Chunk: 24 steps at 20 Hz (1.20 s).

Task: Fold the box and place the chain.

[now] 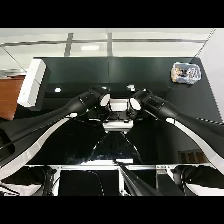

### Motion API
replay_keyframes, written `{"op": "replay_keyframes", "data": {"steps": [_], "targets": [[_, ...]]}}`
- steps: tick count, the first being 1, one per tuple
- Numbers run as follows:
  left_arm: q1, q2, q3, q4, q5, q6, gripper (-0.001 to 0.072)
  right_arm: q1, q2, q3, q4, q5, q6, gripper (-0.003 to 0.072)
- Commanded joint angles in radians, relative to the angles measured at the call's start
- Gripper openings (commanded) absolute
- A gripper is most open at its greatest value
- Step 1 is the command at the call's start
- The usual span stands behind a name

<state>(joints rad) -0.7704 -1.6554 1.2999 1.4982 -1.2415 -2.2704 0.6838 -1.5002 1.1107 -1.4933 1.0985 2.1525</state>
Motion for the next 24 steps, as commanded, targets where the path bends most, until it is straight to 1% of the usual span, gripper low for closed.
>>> {"op": "replay_keyframes", "data": {"steps": [1, 4, 11, 12, 14, 16, 21, 22, 23, 24], "targets": [[0.000, 0.000, 0.001, 0.000, 0.001, -0.001, 0.0028, -0.006, -0.009, 0.007, -0.016, 0.021, 0.052, 0.0370], [0.000, 0.000, 0.001, 0.000, 0.000, -0.001, 0.0028, -0.042, -0.009, 0.007, 0.026, 0.023, 0.051, 0.0370], [0.000, 0.000, 0.001, 0.000, 0.000, -0.001, 0.0028, -0.043, -0.029, -0.010, 0.023, 0.018, 0.089, 0.0363], [0.000, 0.000, 0.001, 0.000, 0.000, -0.001, 0.0028, -0.043, -0.029, -0.010, 0.024, 0.018, 0.092, 0.0187], [0.000, 0.000, 0.001, 0.000, 0.000, -0.001, 0.0028, -0.043, -0.030, -0.010, 0.026, 0.015, 0.096, 0.0127], [0.000, 0.000, 0.001, 0.000, 0.000, -0.001, 0.0028, -0.042, -0.030, -0.010, 0.027, 0.014, 0.096, 0.0018], [0.000, 0.000, 0.001, 0.000, -0.001, -0.001, 0.0028, -0.042, -0.029, -0.010, 0.027, 0.018, 0.095, 0.0019], [0.000, 0.000, 0.001, 0.000, -0.001, -0.001, 0.0028, -0.042, -0.029, -0.010, 0.027, 0.023, 0.096, 0.0039], [0.000, 0.000, 0.001, 0.000, 0.000, -0.001, 0.0028, -0.042, -0.028, -0.010, 0.029, 0.026, 0.096, 0.0199], [0.000, 0.000, 0.001, 0.000, 0.000, -0.001, 0.0028, -0.042, -0.027, -0.010, 0.042, 0.027, 0.094, 0.0318]]}}
